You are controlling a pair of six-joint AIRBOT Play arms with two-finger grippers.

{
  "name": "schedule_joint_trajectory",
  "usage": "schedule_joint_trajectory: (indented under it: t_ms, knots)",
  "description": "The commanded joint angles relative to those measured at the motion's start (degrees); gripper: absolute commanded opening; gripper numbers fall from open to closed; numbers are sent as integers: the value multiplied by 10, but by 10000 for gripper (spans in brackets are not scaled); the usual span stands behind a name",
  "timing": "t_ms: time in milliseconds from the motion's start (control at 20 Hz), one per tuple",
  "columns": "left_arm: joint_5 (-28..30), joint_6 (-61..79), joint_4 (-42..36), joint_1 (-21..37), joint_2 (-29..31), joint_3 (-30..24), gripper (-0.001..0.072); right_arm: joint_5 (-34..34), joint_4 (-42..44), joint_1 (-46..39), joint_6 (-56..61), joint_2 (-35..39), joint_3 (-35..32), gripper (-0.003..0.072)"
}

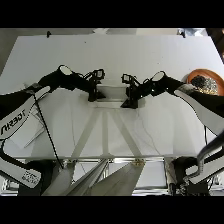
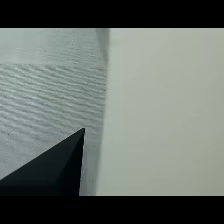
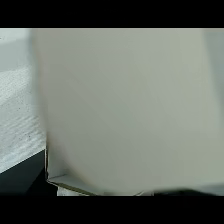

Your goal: Fold the box and place the chain.

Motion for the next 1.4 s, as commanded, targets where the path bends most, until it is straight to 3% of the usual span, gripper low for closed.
schedule_joint_trajectory:
  t_ms: [0, 250, 350, 500, 550, 600, 700, 850, 950, 1050, 1200, 1350]
  knots:
    - [-4, 0, 0, 6, 17, 0, 429, -3, 1, 0, 2, 0, 0, 500]
    - [-16, 0, 31, 58, 81, 0, 426, -3, 1, 0, 2, 0, 0, 500]
    - [-21, -34, 89, 77, 118, 0, 423, -3, 1, 0, 2, 0, 0, 500]
    - [-66, -192, 218, 85, 163, -1, 415, -3, 1, 0, 2, 0, 0, 500]
    - [-93, -251, 255, 82, 173, -5, 293, -3, 1, 0, 2, 0, 0, 500]
    - [-128, -291, 276, 75, 181, -11, 45, -3, 1, 0, 2, 0, 0, 500]
    - [-172, -281, 267, 49, 186, -33, 13, -3, 1, 0, 2, 0, 0, 500]
    - [-165, -190, 179, -16, 183, -73, 12, -3, 1, 0, 2, 0, 0, 500]
    - [-100, -160, 139, -58, 183, -75, 12, -3, 1, 0, 2, 0, 0, 500]
    - [18, -161, 87, -78, 183, -75, 12, -3, 1, 0, 2, 0, 0, 500]
    - [168, -163, -9, -76, 180, -76, 11, -3, 1, 0, 2, 0, 0, 500]
    - [271, -185, -88, -68, 170, -76, 10, -3, 1, 0, 2, 0, 0, 500]
